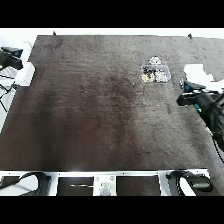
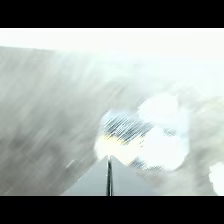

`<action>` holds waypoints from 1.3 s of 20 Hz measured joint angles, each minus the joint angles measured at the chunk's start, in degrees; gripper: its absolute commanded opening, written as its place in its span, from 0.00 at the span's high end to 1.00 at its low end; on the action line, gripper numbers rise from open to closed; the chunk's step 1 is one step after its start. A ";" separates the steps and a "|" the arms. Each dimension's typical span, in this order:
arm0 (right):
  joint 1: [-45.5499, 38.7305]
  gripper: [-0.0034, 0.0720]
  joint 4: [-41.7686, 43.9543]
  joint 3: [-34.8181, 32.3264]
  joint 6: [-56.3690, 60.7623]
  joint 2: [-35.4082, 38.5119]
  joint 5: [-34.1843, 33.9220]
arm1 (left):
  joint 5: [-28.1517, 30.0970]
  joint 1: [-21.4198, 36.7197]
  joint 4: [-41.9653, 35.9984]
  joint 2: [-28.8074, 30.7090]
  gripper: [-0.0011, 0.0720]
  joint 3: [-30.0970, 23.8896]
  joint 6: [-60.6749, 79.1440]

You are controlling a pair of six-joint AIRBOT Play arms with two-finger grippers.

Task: Fold the box and place the chain.

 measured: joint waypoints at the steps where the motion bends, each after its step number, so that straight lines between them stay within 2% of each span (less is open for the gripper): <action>1: 0.00 0.95 -0.15 -0.92 -0.70 1.92 -1.79 | 1.18 -1.38 -2.93 4.31 0.97 -4.79 3.50; 7: 0.00 0.95 -2.84 -7.67 -2.43 11.76 -5.27 | 5.53 -8.94 -13.64 28.70 0.97 -30.47 12.61; 12: 0.00 0.95 -5.38 -12.31 -2.56 17.94 -4.70 | 10.16 -12.55 -16.22 44.26 0.97 -45.64 12.24; 17: 0.00 0.95 -6.03 -13.64 -2.58 19.89 -4.31 | 10.95 -13.25 -17.18 53.11 0.97 -52.85 8.31; 22: 0.00 0.94 -6.12 -13.94 -2.12 20.33 -2.10 | 12.26 -13.42 -16.92 55.54 0.97 -54.97 2.25; 26: 0.00 0.94 -6.12 -14.38 -1.84 20.39 -0.57 | 18.47 -13.46 -17.25 55.93 0.97 -55.41 2.40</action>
